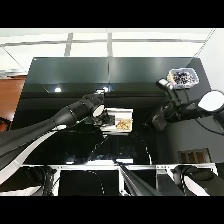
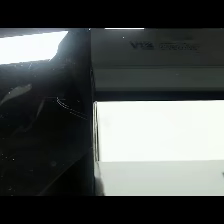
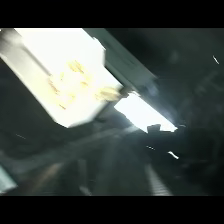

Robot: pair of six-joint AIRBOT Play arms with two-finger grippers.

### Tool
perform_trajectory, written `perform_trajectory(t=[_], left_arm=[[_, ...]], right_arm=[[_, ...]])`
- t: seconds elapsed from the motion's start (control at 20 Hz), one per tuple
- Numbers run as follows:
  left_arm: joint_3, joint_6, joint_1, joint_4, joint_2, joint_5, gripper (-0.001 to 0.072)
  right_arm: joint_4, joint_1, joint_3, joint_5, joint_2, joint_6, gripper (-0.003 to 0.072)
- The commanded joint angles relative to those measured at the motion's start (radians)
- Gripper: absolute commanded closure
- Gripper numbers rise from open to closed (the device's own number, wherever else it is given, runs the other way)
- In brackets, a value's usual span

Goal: Fold the box and place the chain.

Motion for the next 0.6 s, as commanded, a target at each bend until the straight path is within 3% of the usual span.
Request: perform_trajectory(t=[0.0, 0.2, 0.3, 0.55], left_arm=[[0.000, 0.000, 0.000, 0.000, 0.000, 0.000, 0.0682], [0.000, 0.000, 0.000, 0.000, 0.000, 0.000, 0.0682], [0.000, 0.000, 0.000, 0.000, 0.000, 0.000, 0.0682], [0.000, 0.000, 0.000, 0.000, 0.000, 0.000, 0.0682]], right_arm=[[-0.055, 0.042, -0.128, -0.208, -0.023, -0.290, -0.0010], [0.021, 0.135, -0.140, -0.368, -0.114, -0.792, -0.0004], [0.118, 0.134, -0.140, -0.423, -0.157, -0.864, 0.0020], [0.262, 0.135, -0.140, -0.426, -0.207, -1.006, 0.0038]])
